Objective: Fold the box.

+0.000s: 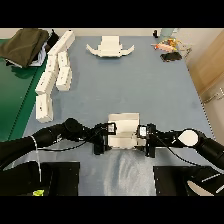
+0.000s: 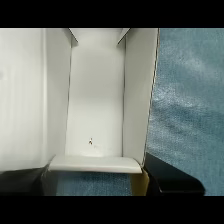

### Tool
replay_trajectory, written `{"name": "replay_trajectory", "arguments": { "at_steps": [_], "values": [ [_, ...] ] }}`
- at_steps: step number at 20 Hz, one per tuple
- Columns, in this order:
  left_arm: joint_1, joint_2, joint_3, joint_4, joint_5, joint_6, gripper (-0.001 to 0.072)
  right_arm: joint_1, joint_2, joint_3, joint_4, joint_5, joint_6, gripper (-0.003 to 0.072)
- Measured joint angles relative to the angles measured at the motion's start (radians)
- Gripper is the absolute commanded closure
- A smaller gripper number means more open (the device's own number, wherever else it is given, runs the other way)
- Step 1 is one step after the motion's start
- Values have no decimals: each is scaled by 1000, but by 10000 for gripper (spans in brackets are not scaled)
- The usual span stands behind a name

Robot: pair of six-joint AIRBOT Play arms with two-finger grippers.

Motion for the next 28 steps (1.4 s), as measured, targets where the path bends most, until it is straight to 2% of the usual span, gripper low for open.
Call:
{"name": "replay_trajectory", "arguments": {
  "at_steps": [2,3,7,10,13,15,18,21,24,28],
  "values": [
    [0,0,0,-1,0,0,178,0,21,8,-65,27,112,616],
    [0,0,0,-1,0,0,178,0,37,17,-111,47,201,681],
    [0,0,0,-1,0,0,178,-1,131,88,-420,172,720,681],
    [0,0,0,-1,0,0,178,-23,194,143,-703,313,1154,682],
    [0,0,0,-1,0,0,178,-87,195,157,-832,432,1522,682],
    [0,0,0,-1,0,0,178,-127,156,140,-803,463,1658,682],
    [0,0,0,0,0,0,178,-156,62,99,-686,455,1708,683],
    [0,0,0,0,0,0,178,-167,-2,80,-488,406,1627,682],
    [0,0,0,0,0,0,178,-172,-11,77,-307,360,1542,682],
    [0,0,0,0,0,0,178,-174,16,101,-211,336,1485,680]
  ]
}}
